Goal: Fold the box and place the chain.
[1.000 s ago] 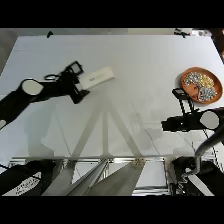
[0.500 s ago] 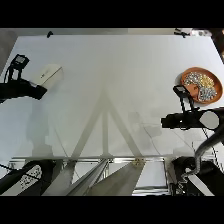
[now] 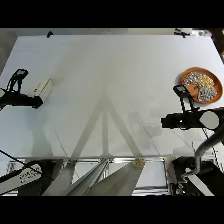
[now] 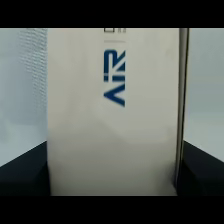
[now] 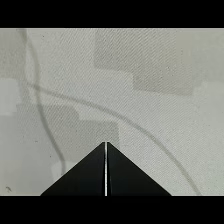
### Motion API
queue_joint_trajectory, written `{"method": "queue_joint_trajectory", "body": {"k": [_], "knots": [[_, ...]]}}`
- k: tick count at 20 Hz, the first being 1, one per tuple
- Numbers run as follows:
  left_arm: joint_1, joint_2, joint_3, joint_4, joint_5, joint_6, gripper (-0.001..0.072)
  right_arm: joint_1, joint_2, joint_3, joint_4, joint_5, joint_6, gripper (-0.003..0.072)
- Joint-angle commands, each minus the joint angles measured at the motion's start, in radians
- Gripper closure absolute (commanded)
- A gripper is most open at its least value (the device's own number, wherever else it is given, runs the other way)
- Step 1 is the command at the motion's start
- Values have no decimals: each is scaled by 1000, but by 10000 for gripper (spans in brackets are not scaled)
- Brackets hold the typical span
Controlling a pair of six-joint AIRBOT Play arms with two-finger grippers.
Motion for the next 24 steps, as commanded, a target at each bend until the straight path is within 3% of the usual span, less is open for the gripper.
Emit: {"method": "queue_joint_trajectory", "body": {"k": [1,2,3,4,8,12,14,16,20,24], "knots": [[4,-40,0,44,-19,-22,523,-1,1,0,1,7,0,679],[4,-39,0,45,-26,-21,257,-1,1,0,0,7,0,679],[5,-39,0,44,-29,-22,55,-1,1,0,0,7,0,679],[5,-38,0,45,-37,-21,33,-1,1,0,0,7,0,679],[5,10,0,51,-59,-21,12,-1,1,0,0,8,0,679],[-2,183,0,32,-44,-22,15,-1,1,0,1,8,0,679],[-14,278,0,-76,-93,-24,17,-1,1,0,5,12,1,678],[-39,331,0,-188,-210,-24,19,-1,1,0,11,13,0,678],[-185,311,-23,-254,-411,-24,20,-1,1,0,19,13,0,678],[-325,274,-78,-226,-413,-21,19,-1,1,0,19,14,1,678]]}}
